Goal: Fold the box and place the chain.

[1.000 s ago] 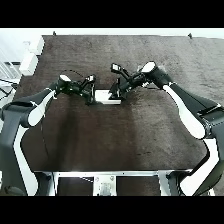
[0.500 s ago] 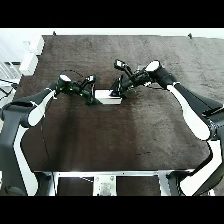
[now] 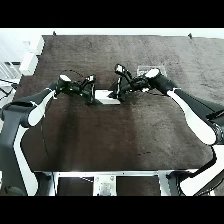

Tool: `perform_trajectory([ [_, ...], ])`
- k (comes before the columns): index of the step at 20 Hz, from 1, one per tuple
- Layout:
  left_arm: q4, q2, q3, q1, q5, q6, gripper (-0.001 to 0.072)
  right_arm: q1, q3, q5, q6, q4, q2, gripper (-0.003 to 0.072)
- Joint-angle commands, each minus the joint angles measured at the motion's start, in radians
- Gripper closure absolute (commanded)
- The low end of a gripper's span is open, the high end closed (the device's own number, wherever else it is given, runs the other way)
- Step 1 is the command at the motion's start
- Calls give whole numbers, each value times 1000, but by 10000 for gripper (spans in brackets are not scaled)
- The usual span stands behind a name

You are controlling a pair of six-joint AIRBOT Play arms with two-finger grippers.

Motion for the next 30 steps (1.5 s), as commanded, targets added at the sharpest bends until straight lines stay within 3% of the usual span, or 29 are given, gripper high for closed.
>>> perform_trajectory([
  [1,0,0,0,1,0,0,314,1,-48,-24,-30,18,15,326],
  [5,0,0,0,1,0,0,314,0,-53,-29,-54,15,11,325],
  [13,0,1,0,1,0,0,314,0,-53,-153,-79,2,11,324],
  [20,0,0,0,1,0,0,314,-1,-48,31,-76,17,32,332],
  [30,0,0,0,1,0,0,314,1,-48,-63,-86,13,-8,329],
])
